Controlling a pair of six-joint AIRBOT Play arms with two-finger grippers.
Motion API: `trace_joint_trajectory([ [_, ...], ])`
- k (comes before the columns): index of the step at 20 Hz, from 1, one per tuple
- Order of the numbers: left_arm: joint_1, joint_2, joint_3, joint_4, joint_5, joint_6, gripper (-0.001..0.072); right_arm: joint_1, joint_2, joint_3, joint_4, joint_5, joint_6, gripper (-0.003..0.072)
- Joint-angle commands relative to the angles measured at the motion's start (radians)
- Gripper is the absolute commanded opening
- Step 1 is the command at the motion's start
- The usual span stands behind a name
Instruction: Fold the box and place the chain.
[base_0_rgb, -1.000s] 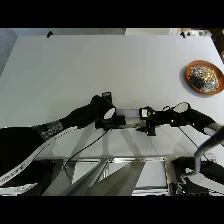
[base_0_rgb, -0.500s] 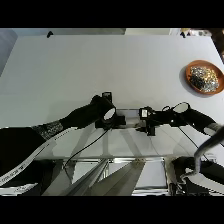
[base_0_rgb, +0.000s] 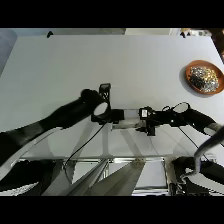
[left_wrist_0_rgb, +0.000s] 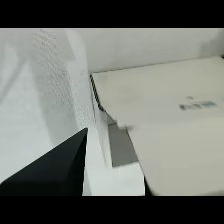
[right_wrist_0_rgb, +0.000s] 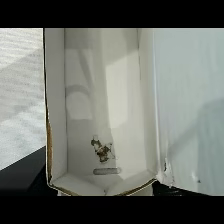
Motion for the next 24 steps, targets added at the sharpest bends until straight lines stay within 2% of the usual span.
trace_joint_trajectory([
  [1,0.043,0.137,0.000,-0.022,-0.061,0.257,0.0372,0.000,0.001,0.000,0.000,0.000,0.000,0.0458],
  [4,0.075,0.262,-0.020,-0.033,-0.147,0.494,0.0376,0.000,0.001,0.000,0.000,0.000,0.000,0.0459],
  [5,0.093,0.312,-0.051,-0.053,-0.156,0.613,0.0423,0.000,0.001,0.000,0.000,0.000,0.000,0.0459],
  [6,0.114,0.361,-0.092,-0.072,-0.153,0.749,0.0519,0.000,0.001,0.000,0.000,0.000,0.000,0.0459],
  [7,0.144,0.413,-0.148,-0.105,-0.122,0.928,0.0578,0.000,0.001,0.000,0.000,0.000,0.000,0.0459],
  [9,0.215,0.493,-0.274,-0.200,-0.024,1.361,0.0575,0.000,0.001,0.000,0.000,0.000,0.000,0.0458],
  [11,0.281,0.515,-0.389,-0.347,0.084,1.784,0.0578,0.000,0.001,0.000,0.000,0.000,0.000,0.0458],
  [13,0.335,0.471,-0.462,-0.529,0.136,2.129,0.0631,0.000,0.001,0.000,0.000,0.000,0.000,0.0458],
  [15,0.357,0.380,-0.484,-0.633,0.138,2.314,0.0630,0.000,0.001,0.000,0.000,0.000,0.000,0.0458],
  [20,0.351,0.154,-0.484,-0.655,0.204,2.442,0.0649,0.000,0.001,0.000,0.000,0.000,0.000,0.0458],
  [21,0.350,0.131,-0.484,-0.655,0.218,2.443,0.0653,0.000,0.001,0.000,0.000,0.000,0.000,0.0458],
  [22,0.343,0.119,-0.484,-0.655,0.233,2.444,0.0692,0.000,0.001,0.000,0.000,0.000,0.000,0.0458],
  [24,0.327,0.115,-0.484,-0.668,0.286,2.444,0.0696,0.000,0.001,0.000,0.000,0.000,0.000,0.0458],
])
